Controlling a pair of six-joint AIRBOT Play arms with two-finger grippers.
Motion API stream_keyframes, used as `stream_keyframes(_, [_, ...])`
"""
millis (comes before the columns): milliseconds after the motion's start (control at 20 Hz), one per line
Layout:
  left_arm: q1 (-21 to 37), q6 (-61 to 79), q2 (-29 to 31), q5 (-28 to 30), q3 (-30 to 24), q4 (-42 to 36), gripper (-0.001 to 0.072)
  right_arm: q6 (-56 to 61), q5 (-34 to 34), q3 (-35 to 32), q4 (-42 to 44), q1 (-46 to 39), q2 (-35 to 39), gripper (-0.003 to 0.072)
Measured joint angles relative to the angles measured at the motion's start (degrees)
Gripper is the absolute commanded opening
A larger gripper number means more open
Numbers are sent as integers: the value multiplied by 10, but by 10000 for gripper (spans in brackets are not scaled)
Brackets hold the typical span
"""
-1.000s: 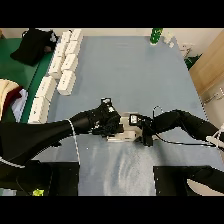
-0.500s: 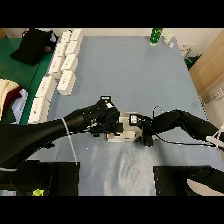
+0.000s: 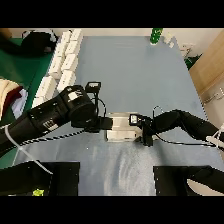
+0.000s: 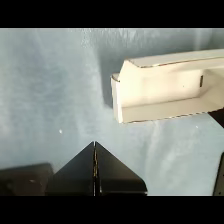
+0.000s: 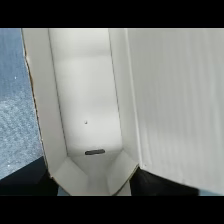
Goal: Fold the box.
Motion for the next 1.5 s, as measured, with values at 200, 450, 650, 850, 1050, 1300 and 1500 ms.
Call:
stream_keyframes(200, [4, 99, 19, 7, 0, 59, 14, 0, 0, 0, 0, 0, 0, 519])
stream_keyframes(450, [104, 418, 60, 43, -57, -23, 15, 0, 0, 0, 0, 0, 0, 519])
stream_keyframes(650, [230, 760, 101, 87, -143, -209, 707, 0, 0, 0, 0, 0, 0, 519])
stream_keyframes(850, [302, 1011, 113, 177, -239, -333, 708, 0, 0, 0, 0, 0, 0, 519])
stream_keyframes(1050, [304, 1215, 115, 290, -336, -438, 708, 0, 0, 0, 0, 0, 0, 519])
stream_keyframes(1300, [267, 1373, 76, 379, -391, -549, 707, 0, 0, 0, 0, 0, 0, 519])
stream_keyframes(1500, [255, 1420, 38, 418, -398, -594, 707, 0, 0, 0, 0, 0, 0, 519])
